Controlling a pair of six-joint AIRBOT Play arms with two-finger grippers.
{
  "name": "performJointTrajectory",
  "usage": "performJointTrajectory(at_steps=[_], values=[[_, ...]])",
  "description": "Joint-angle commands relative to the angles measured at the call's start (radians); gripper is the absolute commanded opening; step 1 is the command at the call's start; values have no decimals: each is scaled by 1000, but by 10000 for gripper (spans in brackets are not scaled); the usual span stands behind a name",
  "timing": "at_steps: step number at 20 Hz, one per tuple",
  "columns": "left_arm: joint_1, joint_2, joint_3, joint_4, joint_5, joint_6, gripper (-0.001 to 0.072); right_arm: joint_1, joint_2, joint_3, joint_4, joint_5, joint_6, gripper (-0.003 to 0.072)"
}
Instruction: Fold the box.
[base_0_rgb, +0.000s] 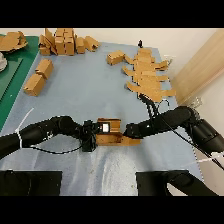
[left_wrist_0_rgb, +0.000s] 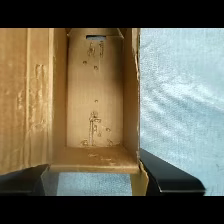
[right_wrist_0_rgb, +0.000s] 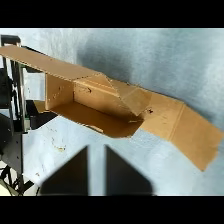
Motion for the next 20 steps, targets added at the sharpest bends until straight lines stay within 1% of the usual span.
performJointTrajectory(at_steps=[1, 4, 6, 9, 10, 15, 20], values=[[1, 0, 0, 6, 10, -8, 469, 17, -5, 1, 42, 55, 8, 3], [1, -5, 0, 2, 10, -8, 469, 17, -47, 1, 161, 138, -30, 4], [1, -16, 0, -10, 10, -8, 469, 16, -112, 1, 210, 177, -67, 3], [1, -28, 0, -21, 9, -8, 469, 15, -229, 8, 360, 249, -220, 2], [1, -30, 0, -20, 10, -8, 469, 15, -261, 19, 374, 267, -249, 1], [1, -30, 0, -20, 10, -8, 469, -5, -404, 81, 357, 326, -352, 2], [1, -30, 0, -19, 13, -7, 469, -24, -473, 80, 273, 325, -372, 1]])
